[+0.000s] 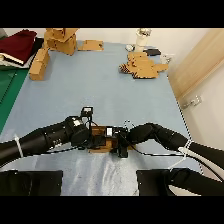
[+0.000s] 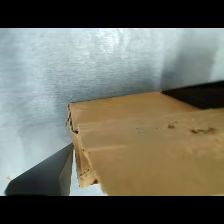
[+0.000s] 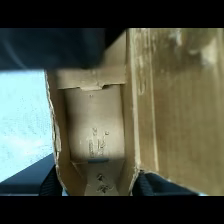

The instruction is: Fold the box.

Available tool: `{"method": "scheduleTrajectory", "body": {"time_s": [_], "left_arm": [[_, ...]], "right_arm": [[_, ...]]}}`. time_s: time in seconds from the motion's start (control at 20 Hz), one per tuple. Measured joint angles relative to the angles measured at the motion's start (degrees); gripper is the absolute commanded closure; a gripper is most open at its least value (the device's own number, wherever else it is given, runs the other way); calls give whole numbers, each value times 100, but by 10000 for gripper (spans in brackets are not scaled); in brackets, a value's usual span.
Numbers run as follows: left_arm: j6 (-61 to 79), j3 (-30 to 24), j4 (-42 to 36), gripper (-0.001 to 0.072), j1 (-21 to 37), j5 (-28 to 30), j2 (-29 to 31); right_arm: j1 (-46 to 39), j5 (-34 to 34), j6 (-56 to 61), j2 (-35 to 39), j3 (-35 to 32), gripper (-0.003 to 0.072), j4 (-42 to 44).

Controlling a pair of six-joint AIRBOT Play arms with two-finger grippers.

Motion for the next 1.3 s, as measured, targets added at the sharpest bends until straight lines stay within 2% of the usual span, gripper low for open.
{"method": "scheduleTrajectory", "body": {"time_s": [0.35, 0.45, 0.5, 0.55, 0.6, 0.65, 0.95, 1.0, 1.05, 1.1, 1.3], "left_arm": [[-686, 332, 275, 292, -122, -586, -553], [-772, 369, 291, 360, -133, -597, -660], [-811, 382, 295, 361, -136, -603, -699], [-850, 389, 299, 474, -140, -601, -728], [-894, 396, 297, 665, -140, -581, -754], [-920, 398, 317, 698, -140, -603, -772], [-997, 426, 293, 695, -140, -549, -811], [-999, 426, 284, 489, -140, -540, -811], [-1014, 428, 271, 131, -140, -385, -820], [-1019, 433, 223, 52, -140, -203, -817], [-1010, 437, 160, 52, -140, -378, -807]], "right_arm": [[0, 2, 2, 0, 0, 186, 0], [0, 2, 2, 0, 0, 186, 0], [0, 2, 2, 0, 0, 186, 0], [0, 0, 2, 0, 0, 186, 0], [0, 2, 2, 0, 0, 186, 0], [0, 0, 0, 0, 0, 186, -4], [-2, 0, 2, 2, 0, 186, -11], [-2, 0, 2, 2, 0, 186, -11], [-2, 0, 13, 2, 0, 186, -9], [-2, 0, 7, 2, 0, 186, -2], [0, 4, 7, 0, 0, 186, 4]]}}
